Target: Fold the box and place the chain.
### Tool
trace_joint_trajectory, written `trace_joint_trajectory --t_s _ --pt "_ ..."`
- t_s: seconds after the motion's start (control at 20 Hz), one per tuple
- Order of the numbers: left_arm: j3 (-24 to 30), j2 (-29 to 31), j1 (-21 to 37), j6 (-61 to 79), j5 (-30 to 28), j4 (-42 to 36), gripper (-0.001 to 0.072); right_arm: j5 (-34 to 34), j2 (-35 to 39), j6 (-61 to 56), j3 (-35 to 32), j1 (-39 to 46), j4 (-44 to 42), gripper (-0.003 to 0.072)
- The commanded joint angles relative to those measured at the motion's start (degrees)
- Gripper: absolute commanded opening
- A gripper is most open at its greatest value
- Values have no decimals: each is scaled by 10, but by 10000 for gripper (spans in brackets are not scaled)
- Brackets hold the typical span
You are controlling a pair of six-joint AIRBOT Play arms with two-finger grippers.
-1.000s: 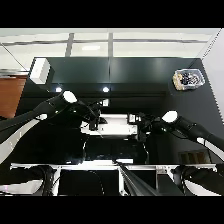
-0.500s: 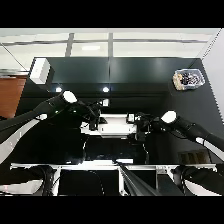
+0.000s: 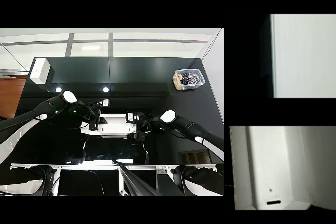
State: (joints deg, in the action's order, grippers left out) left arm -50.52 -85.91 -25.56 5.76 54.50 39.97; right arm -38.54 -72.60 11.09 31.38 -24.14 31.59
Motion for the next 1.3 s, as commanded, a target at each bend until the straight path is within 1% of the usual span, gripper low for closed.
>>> trace_joint_trajectory --t_s 0.0,0.05,0.1,0.15,0.2,0.3,0.35,0.4,0.45,0.5,0.6,0.65,0.75,0.85,0.9,0.95,1.0,1.05,1.1,1.15,1.2,1.25 --pt "0 0 0 0 -1 0 27 0 -1 -2 1 0 4 715" --pt "0 0 0 0 -1 0 27 0 -1 -2 1 0 4 705" --pt "0 0 0 0 -1 0 27 0 -1 -2 1 0 4 586" --pt "0 0 0 0 0 0 27 0 -1 -2 1 0 4 504" --pt "0 0 0 0 -1 0 27 0 -1 -2 1 0 4 482" --pt "0 0 0 0 0 0 31 0 -1 -2 1 0 4 482" --pt "0 1 0 -3 1 0 88 0 -1 -2 1 0 4 482" --pt "-3 3 0 -21 1 1 274 0 -1 -2 1 0 4 482" --pt "-6 8 2 -45 2 2 375 0 -1 -3 1 0 4 482" --pt "-12 15 5 -66 9 7 441 0 -1 -3 1 0 4 482" --pt "-24 35 14 -103 38 30 641 0 -1 -3 1 0 4 482" --pt "-28 49 19 -132 50 46 641 0 -1 -3 1 0 4 482" --pt "-29 88 26 -204 74 103 638 0 -1 -3 1 0 3 482" --pt "-29 132 26 -309 99 190 583 0 -1 -3 1 0 3 482" --pt "-29 152 26 -369 127 227 343 0 -1 -3 1 0 3 482" --pt "-29 166 26 -415 163 246 21 0 -1 -3 1 0 3 482" --pt "-28 172 26 -439 210 239 27 0 -1 -3 1 0 3 482" --pt "-26 171 24 -460 254 215 26 0 -1 -3 1 0 3 482" --pt "-14 171 18 -484 271 171 25 0 -1 -3 1 0 3 482" --pt "4 171 10 -493 265 113 25 0 -1 -3 1 0 3 482" --pt "25 171 0 -485 239 42 25 0 -1 -3 1 0 3 482" --pt "36 171 -6 -484 198 -10 25 0 -1 -3 1 0 3 482"
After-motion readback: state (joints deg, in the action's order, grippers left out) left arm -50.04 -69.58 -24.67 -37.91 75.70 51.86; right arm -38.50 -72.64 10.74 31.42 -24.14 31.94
